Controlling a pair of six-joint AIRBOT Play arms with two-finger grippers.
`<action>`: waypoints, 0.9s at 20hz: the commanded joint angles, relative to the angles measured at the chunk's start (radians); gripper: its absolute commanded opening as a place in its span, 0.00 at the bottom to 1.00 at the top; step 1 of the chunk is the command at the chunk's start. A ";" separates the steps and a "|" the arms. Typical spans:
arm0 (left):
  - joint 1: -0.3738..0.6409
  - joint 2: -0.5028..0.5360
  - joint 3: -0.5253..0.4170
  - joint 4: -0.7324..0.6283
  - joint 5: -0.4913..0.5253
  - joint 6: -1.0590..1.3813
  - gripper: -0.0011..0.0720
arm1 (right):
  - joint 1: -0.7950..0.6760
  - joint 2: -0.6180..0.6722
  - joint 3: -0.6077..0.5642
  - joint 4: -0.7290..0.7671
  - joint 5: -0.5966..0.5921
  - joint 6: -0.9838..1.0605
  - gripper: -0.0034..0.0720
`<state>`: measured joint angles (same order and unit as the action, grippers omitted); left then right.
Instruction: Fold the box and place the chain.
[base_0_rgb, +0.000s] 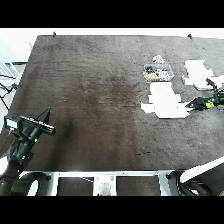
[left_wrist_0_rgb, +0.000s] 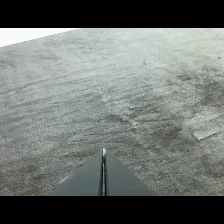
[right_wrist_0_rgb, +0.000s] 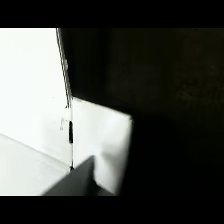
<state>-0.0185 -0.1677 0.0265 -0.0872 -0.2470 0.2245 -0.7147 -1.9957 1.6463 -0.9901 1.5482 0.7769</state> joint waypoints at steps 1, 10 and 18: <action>0.000 0.000 0.000 0.000 0.001 0.000 0.04 | 0.002 -0.021 -0.008 0.067 0.027 -0.014 0.06; 0.000 0.000 0.000 0.000 0.000 0.000 0.04 | 0.072 0.192 -0.343 0.348 0.024 -0.003 0.05; 0.000 0.000 0.000 0.000 0.000 0.000 0.04 | 0.383 0.537 -0.802 0.635 -0.312 0.013 0.05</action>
<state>-0.0185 -0.1677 0.0265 -0.0875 -0.2470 0.2245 -0.4458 -1.5517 0.9726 -0.4908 1.3769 0.7811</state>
